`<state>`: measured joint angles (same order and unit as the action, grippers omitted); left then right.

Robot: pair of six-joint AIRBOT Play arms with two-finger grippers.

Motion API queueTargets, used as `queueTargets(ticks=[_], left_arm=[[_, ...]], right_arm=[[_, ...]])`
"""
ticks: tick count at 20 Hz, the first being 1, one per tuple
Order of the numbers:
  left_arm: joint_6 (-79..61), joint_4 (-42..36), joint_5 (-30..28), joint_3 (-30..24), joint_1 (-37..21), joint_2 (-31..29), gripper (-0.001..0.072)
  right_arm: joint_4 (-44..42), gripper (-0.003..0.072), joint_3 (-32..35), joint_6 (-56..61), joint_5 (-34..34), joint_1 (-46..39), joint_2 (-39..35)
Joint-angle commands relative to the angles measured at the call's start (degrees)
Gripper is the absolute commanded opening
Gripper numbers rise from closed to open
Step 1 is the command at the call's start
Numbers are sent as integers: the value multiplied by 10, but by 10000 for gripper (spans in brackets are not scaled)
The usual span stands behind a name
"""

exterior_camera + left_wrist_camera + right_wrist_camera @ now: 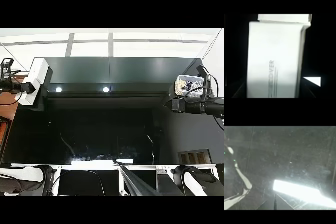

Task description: Fold the box and place the chain.

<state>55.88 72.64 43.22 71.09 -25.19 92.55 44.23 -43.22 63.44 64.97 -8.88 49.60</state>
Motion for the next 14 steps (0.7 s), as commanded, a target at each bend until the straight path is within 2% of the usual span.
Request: queueTargets(ticks=[1, 4, 6, 7, 8, 9, 10, 12, 14], left_arm=[[0, 0, 19, 21, 6, 11, 714], [1, -1, 110, 97, 16, -8, 714], [22, -3, 163, 148, 21, -30, 712], [40, -3, 191, 170, 22, -41, 682], [87, -3, 214, 187, 22, -55, 490], [123, -7, 232, 190, 23, -73, 204], [136, -27, 246, 185, 22, -93, 23], [117, -101, 247, 140, 33, -149, 26], [73, -141, 198, 42, 69, -235, 26]], right_arm=[[0, 14, 0, 0, -6, 0, 0], [0, 14, -8, 1, -4, 0, 0], [3, 14, -42, 2, 34, 0, 0], [13, 14, -68, 2, 66, 0, -1], [28, 14, -92, 3, 99, 0, -1], [44, 13, -110, 7, 124, 0, -5], [60, 13, -118, 13, 133, 0, -11], [84, 12, -107, 21, 112, 3, -31], [97, 12, -61, 0, 5, 15, -65]])
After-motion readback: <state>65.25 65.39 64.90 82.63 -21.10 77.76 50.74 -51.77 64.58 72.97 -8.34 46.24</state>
